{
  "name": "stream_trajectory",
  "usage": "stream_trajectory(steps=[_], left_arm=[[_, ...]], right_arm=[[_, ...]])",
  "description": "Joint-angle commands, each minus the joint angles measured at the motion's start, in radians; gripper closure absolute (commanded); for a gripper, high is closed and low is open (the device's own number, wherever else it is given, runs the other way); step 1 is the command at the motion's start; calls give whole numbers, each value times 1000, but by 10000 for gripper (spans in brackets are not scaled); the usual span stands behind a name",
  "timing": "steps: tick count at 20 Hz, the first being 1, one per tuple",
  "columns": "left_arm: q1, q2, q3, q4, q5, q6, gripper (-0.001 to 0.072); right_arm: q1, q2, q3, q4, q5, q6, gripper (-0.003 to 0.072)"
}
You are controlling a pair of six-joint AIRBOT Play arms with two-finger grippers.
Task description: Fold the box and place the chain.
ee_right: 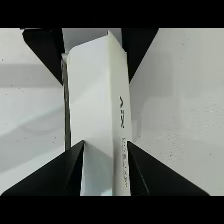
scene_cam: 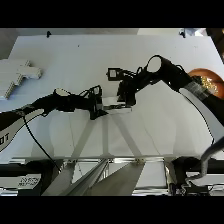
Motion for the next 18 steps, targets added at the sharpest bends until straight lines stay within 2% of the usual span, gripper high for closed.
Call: stream_trajectory(steps=[1, 4, 7, 8, 9, 14, 16, 18], left_arm=[[0, 0, 0, 0, 0, 0, 336], [0, 0, 0, 0, 0, 0, 336], [0, 0, 0, 1, 0, 0, 336], [0, 0, 0, 1, 0, 0, 336], [0, 0, 0, 0, 0, 0, 336], [0, 0, 0, 1, 0, 0, 336], [0, 0, 0, 0, 0, 0, 336], [0, 0, 0, 0, 0, 0, 336]], right_arm=[[28, 0, 0, -39, 16, 6, 424], [49, 0, 0, -45, 12, 25, 424], [79, 0, -3, -137, -31, 100, 434], [90, 0, -3, -177, -50, 142, 479], [98, 0, -3, -202, -64, 166, 491], [121, 0, -3, -214, -135, 215, 494], [126, 0, -3, -212, -126, 233, 489], [135, 0, -3, -208, -61, 233, 476]])
